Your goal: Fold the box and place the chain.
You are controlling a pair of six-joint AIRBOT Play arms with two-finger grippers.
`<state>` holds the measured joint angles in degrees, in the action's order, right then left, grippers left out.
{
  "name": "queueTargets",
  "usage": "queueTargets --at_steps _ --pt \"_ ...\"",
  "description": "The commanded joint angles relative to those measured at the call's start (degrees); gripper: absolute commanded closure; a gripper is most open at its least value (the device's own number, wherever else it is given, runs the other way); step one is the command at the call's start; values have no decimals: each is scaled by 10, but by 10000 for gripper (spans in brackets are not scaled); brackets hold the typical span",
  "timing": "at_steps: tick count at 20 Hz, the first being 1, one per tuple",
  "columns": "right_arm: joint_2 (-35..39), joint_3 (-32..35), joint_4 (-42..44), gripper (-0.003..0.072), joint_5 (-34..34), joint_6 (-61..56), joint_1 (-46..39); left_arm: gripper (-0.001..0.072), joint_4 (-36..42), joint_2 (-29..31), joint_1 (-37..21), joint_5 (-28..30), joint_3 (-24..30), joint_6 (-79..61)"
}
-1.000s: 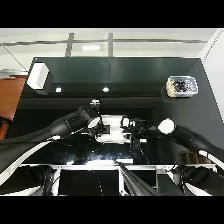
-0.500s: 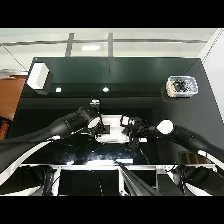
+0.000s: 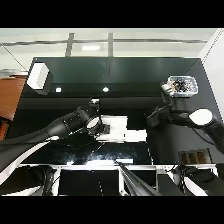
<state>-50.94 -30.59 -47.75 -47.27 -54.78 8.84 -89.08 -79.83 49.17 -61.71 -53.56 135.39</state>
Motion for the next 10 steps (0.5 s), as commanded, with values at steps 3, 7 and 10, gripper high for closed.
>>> queueTargets --at_steps 3,7,10 --pt "-29 32 -32 666 -125 -225 -101 680 0 2 0 19 -1 1" --pt "-105 46 -12 666 -135 -225 -67 680 0 -3 0 19 -1 -14" --pt "-147 46 32 666 -128 -226 -32 679 0 -6 0 16 -1 -16"
